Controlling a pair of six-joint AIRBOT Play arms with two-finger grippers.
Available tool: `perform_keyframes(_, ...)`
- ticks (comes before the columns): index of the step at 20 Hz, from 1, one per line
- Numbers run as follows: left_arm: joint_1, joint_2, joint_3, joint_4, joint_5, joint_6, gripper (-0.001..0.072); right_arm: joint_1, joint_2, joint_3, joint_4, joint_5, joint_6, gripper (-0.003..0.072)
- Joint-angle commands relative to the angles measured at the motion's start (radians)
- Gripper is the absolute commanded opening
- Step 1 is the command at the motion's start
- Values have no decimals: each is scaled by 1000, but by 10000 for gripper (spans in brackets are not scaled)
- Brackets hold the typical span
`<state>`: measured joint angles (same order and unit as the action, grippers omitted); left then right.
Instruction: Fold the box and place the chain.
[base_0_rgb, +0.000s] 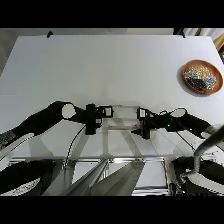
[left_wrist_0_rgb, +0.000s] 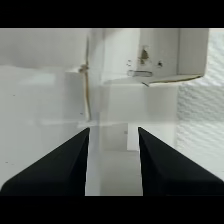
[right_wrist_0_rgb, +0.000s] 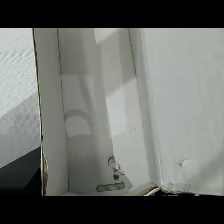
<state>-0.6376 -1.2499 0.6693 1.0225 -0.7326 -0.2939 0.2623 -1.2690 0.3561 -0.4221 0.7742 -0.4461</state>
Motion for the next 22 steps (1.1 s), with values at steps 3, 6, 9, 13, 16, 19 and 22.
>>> perform_keyframes(3,0,-23,-1,-32,51,210,351,0,0,0,0,0,0,406)
perform_keyframes(6,-2,-38,-1,-71,48,326,343,-1,0,0,0,0,0,406)
perform_keyframes(9,-8,-37,-1,-110,48,353,310,-1,0,0,0,0,0,406)
perform_keyframes(13,-13,-37,-1,-151,21,406,252,0,0,0,0,0,0,406)
perform_keyframes(16,-19,-37,-1,-160,-17,405,221,-1,0,-1,0,0,0,406)
perform_keyframes(19,-38,-37,0,-203,-19,406,107,0,0,0,0,0,0,406)
perform_keyframes(22,-49,-37,0,-226,2,405,107,-1,0,0,0,0,0,406)
